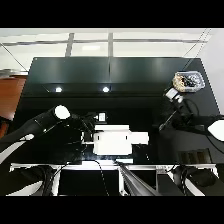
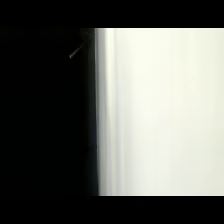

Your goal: Fold the box and place the chain.

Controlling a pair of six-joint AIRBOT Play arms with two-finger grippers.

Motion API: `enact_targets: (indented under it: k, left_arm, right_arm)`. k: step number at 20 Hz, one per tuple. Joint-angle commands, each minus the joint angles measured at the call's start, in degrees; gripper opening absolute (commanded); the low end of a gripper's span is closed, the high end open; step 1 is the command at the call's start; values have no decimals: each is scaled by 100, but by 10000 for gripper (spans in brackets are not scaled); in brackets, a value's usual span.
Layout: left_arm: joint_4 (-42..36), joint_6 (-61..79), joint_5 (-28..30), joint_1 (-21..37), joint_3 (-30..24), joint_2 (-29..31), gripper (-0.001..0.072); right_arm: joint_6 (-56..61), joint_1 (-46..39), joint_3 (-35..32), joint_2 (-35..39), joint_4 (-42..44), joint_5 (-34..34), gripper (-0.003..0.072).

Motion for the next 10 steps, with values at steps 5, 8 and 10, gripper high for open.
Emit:
enact_targets:
  k: [5, 8, 10]
  left_arm:
    - [-42, 55, 52, -15, -22, -278, 30]
    - [-42, -42, 55, -15, -22, -278, 31]
    - [-39, -52, 55, -15, -22, -278, 31]
  right_arm:
    - [-592, 1178, -612, -7, 313, -531, 713]
    - [-688, 1526, -918, -52, 603, -1003, 712]
    - [-850, 1762, -1080, -98, 588, -1121, 711]
